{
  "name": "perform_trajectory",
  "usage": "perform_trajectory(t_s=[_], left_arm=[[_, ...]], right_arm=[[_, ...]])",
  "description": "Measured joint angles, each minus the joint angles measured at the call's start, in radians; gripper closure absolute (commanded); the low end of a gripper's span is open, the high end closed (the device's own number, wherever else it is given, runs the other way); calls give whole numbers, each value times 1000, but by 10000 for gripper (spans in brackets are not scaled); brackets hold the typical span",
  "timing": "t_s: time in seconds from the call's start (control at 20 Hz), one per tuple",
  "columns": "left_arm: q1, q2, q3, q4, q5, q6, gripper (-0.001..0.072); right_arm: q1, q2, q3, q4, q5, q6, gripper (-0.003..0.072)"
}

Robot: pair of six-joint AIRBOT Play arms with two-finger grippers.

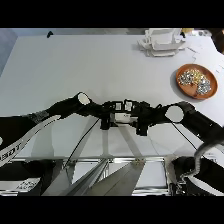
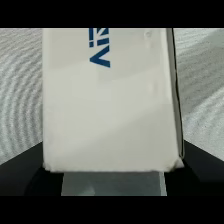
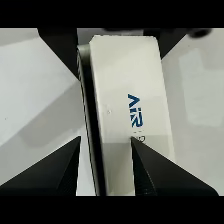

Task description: Fold the box and place the chain.

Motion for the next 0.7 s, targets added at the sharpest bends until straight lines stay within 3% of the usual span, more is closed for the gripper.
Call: perform_trajectory(t_s=[0.25, 0.4, 0.7], left_arm=[[0, 0, 0, -3, -1, -5, 438], [0, 0, 0, -3, -1, -5, 438], [0, 0, 0, -3, -1, -3, 438]], right_arm=[[0, 44, -1, 3, 21, 0, 370], [0, 64, -1, 22, -23, 0, 670], [0, 3, -1, 132, -101, 0, 670]])
